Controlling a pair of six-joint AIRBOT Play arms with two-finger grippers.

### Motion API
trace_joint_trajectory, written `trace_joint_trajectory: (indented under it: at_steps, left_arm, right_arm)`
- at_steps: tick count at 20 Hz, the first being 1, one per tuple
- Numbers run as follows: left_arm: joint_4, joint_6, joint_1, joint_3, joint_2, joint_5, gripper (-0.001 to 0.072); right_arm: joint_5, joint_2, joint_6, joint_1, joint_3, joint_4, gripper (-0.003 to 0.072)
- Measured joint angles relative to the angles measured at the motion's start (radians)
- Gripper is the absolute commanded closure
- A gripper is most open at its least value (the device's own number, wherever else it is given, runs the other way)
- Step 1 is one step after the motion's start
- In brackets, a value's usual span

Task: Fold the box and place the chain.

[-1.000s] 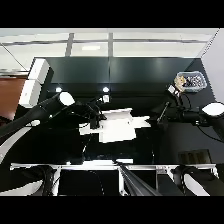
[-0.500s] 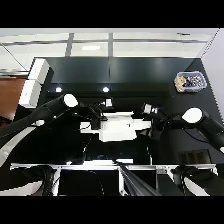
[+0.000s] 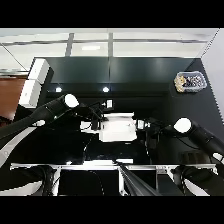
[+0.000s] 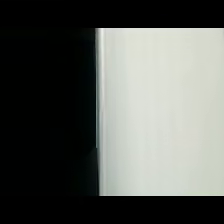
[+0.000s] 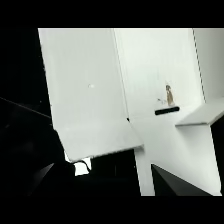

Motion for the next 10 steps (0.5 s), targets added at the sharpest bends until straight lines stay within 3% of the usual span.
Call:
trace_joint_trajectory:
  at_steps: [5,10]
  left_arm:
    - [-0.001,0.0,0.0,0.0,0.0,-0.001,0.0679]
    - [-0.001,-0.001,0.0,0.0,0.0,-0.006,0.068]
  right_arm:
    - [-0.094,-0.019,-0.112,0.093,-0.01,0.1,-0.0023]
    - [-0.124,-0.023,-0.158,0.096,0.039,0.145,-0.0023]
